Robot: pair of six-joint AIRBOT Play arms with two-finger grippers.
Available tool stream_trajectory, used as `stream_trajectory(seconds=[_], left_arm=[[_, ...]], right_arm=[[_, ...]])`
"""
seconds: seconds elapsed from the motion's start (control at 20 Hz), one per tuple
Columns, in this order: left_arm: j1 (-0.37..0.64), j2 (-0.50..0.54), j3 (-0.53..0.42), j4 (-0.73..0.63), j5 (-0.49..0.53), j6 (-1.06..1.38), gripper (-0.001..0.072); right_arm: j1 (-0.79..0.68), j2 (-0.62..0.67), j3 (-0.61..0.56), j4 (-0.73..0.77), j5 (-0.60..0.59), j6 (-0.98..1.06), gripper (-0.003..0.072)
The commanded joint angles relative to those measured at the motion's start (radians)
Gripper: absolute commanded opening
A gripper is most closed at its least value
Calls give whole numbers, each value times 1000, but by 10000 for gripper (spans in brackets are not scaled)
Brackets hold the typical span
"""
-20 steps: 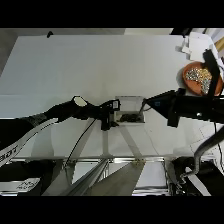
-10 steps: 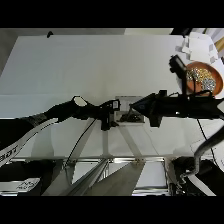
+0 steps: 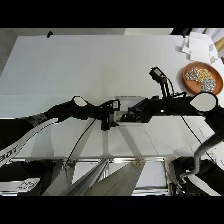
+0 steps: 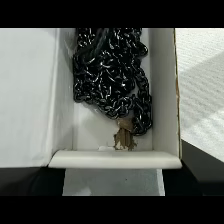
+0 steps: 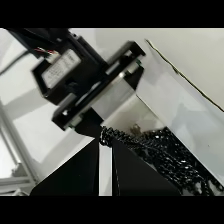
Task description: Fold the box and place the chain.
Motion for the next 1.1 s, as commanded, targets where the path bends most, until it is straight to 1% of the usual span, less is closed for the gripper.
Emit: stream_trajectory(seconds=[0.0,0.35,0.4,0.5,0.65,0.8,0.9,0.95,1.0,1.05], left_arm=[[0,0,0,0,0,0,321],[0,0,0,0,0,0,321],[0,0,0,0,0,0,321],[0,0,0,0,0,0,321],[0,0,0,0,0,0,321],[0,0,0,0,0,0,321],[0,0,0,0,0,0,321],[0,0,0,0,0,0,321],[0,0,0,0,0,0,321],[0,0,0,0,0,0,321]], right_arm=[[1,-39,-52,-5,-54,0,19],[6,-141,-112,-29,-73,1,20],[16,-155,-112,-33,-73,1,38],[40,-173,-112,-32,-76,3,198],[56,-173,-112,-26,-77,3,209],[56,-140,-112,-27,-69,8,209],[48,-84,-111,-44,-69,9,204],[32,-50,-110,-70,-70,41,200],[5,-15,-102,-135,-69,124,200],[-27,16,-88,-233,-64,221,200]])
